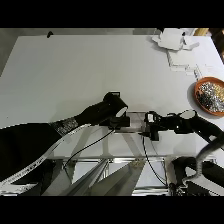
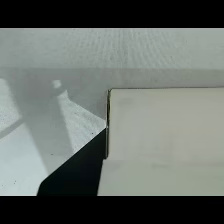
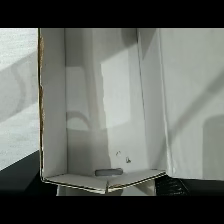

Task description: Fold the box and place the chain.

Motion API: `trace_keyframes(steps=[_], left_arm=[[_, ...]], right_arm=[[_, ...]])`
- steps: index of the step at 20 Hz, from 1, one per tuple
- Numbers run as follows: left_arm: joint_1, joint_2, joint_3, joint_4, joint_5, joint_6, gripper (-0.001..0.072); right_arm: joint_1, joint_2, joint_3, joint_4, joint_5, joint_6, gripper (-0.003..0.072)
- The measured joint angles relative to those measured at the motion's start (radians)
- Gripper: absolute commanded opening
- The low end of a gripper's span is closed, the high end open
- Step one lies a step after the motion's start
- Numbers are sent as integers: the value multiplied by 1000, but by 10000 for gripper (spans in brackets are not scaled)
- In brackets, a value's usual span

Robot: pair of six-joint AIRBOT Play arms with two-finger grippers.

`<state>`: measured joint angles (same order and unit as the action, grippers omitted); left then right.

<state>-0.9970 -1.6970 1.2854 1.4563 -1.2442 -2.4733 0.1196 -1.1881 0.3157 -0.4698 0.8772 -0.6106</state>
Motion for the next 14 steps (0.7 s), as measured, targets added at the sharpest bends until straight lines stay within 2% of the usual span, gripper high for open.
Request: trace_keyframes(steps=[2,7,8,9,12,14], left_arm=[[-1,-2,0,3,5,1,89],[-1,-3,-2,2,6,1,79],[-1,-2,-2,2,6,0,13],[-1,-2,-1,-2,8,-6,3],[0,-2,-1,-1,8,-3,3],[4,-1,-1,-6,8,2,56]], right_arm=[[0,0,0,0,0,0,381],[0,0,0,0,1,0,381],[0,0,0,0,1,0,381],[0,0,0,0,0,0,381],[0,0,0,0,0,0,381],[0,0,0,0,0,0,381]])
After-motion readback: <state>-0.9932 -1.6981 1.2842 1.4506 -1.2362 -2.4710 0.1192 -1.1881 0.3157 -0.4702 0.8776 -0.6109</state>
